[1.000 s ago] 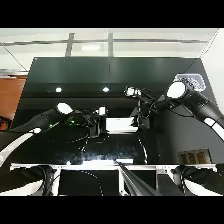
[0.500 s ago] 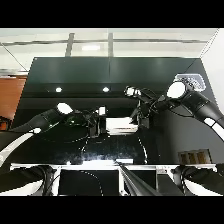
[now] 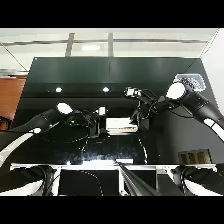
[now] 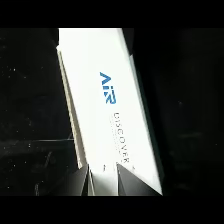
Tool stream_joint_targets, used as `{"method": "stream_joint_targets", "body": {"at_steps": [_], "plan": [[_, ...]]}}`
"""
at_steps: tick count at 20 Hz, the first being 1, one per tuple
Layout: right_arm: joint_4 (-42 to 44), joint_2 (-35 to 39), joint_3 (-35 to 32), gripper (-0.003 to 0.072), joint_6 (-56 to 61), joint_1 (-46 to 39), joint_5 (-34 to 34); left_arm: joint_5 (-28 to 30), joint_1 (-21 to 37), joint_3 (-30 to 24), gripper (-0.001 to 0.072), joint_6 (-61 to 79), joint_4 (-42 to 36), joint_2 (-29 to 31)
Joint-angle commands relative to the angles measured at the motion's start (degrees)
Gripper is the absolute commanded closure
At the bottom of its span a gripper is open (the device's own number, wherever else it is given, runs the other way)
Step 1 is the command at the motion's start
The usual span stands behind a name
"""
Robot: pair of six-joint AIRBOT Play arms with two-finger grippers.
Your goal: Fold the box and place the chain.
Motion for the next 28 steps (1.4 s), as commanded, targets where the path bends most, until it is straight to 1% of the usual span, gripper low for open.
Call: {"method": "stream_joint_targets", "body": {"at_steps": [1, 9, 10, 11, 19, 23, 28], "plan": [[-0.15, -0.04, -1.38, 0.0497, 0.0, 0.04, -0.57, 0.0, -0.02, 0.07, 0.0241, 0.0, 0.02, 0.0], [-0.11, -0.04, -1.38, 0.0494, -0.02, 0.04, -1.57, 0.02, -0.02, 0.07, 0.0241, 0.0, 0.02, 0.0], [-0.11, -0.04, -1.38, 0.0425, 0.0, 0.04, -1.57, 0.0, -0.02, 0.07, 0.0241, 0.0, 0.02, 0.0], [-0.11, -0.04, -1.38, 0.0404, 0.0, 0.07, -1.57, 0.02, -0.02, 0.07, 0.0241, 0.0, 0.02, 0.0], [-0.2, -0.04, -1.44, 0.0405, -0.02, 0.66, -1.7, 0.0, -0.02, 0.07, 0.0241, 0.0, 0.02, 0.0], [-0.37, -0.13, -2.38, 0.0405, -0.02, 2.25, -4.5, 0.0, -0.02, 0.07, 0.0241, 0.0, 0.02, 0.0], [-0.2, -0.09, -2.29, 0.0405, 0.0, 2.25, -4.59, 0.0, -0.02, 0.07, 0.0241, 0.0, 0.02, 0.0]]}}
